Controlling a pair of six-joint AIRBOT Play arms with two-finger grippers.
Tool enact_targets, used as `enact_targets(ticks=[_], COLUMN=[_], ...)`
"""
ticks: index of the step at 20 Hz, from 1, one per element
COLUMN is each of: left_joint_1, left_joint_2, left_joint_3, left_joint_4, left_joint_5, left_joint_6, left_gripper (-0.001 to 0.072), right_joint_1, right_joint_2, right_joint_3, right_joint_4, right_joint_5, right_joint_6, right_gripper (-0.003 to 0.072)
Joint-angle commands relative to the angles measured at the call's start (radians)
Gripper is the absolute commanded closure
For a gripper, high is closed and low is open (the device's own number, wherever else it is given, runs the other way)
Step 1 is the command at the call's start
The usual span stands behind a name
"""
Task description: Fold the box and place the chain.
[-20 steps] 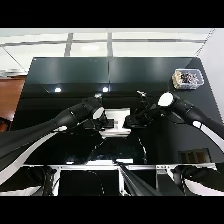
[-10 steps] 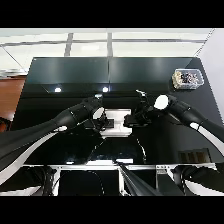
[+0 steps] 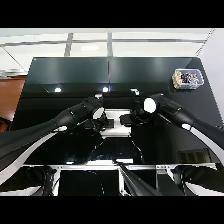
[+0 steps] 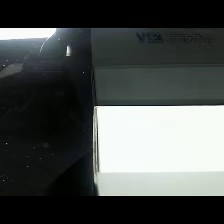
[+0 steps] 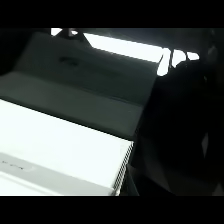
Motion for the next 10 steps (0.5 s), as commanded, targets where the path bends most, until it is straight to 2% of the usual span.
enact_targets(ticks=[1,4,10], left_joint_1=[0.000,0.000,0.000], left_joint_2=[-0.001,-0.001,-0.001], left_joint_3=[0.000,0.000,0.000], left_joint_4=[0.000,-0.001,0.000], left_joint_5=[0.002,0.000,0.001], left_joint_6=[0.000,0.000,0.000], left_gripper=[0.0680,0.0680,0.0680], right_joint_1=[0.062,0.100,0.100], right_joint_2=[-0.040,-0.055,-0.076], right_joint_3=[0.051,0.089,0.095], right_joint_4=[-0.113,-0.245,-0.266], right_joint_5=[0.048,0.088,0.164], right_joint_6=[0.145,0.220,0.281], right_gripper=[0.0383,0.0383,0.0383])
